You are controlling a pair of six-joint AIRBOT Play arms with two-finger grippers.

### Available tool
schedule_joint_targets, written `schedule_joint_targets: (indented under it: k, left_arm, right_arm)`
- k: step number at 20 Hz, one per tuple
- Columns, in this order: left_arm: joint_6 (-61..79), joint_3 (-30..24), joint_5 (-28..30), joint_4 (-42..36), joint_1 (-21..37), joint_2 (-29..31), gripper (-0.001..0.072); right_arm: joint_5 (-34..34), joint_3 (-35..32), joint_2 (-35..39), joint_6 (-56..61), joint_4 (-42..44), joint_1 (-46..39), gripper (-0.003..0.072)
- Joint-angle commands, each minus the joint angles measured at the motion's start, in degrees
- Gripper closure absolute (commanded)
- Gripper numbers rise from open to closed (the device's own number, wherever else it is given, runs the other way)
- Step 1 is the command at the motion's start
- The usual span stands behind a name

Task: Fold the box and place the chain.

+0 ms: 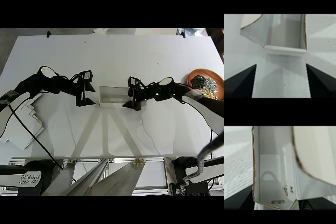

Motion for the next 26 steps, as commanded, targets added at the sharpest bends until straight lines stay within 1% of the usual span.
schedule_joint_targets:
  k: [1,4,7,11,15,19,22,26]
  left_arm:
    - [15.9,-0.4,-1.6,-9.7,1.6,-3.8,0.0008]
    - [18.0,-0.4,-1.9,-12.7,1.9,-6.2,0.0008]
    - [18.4,-0.4,-3.1,-14.6,1.6,-7.1,0.0008]
    - [18.4,-0.4,-3.3,-14.2,1.3,-7.1,0.0009]
    - [18.4,-0.4,-6.0,-13.9,1.3,-7.1,0.0010]
    - [20.8,-0.4,-5.8,-13.2,1.3,-7.1,0.0012]
    - [20.8,-0.4,-4.0,-10.5,1.4,-7.0,0.0012]
    - [20.2,-0.4,-4.0,-8.9,1.4,-7.0,0.0012]
  right_arm:
    - [0.0,0.0,0.0,0.0,0.0,0.0,0.0233]
    - [0.0,0.0,0.0,0.0,0.0,0.0,0.0233]
    - [0.0,0.0,0.0,0.0,0.0,0.0,0.0233]
    - [0.0,0.0,0.0,0.0,0.0,0.0,0.0233]
    - [0.0,0.0,0.0,0.0,0.0,0.0,0.0233]
    - [0.0,0.0,0.0,0.0,0.0,0.0,0.0233]
    - [0.0,0.0,0.0,0.0,0.0,0.0,0.0233]
    - [0.0,0.0,0.0,0.0,0.0,0.0,0.0233]
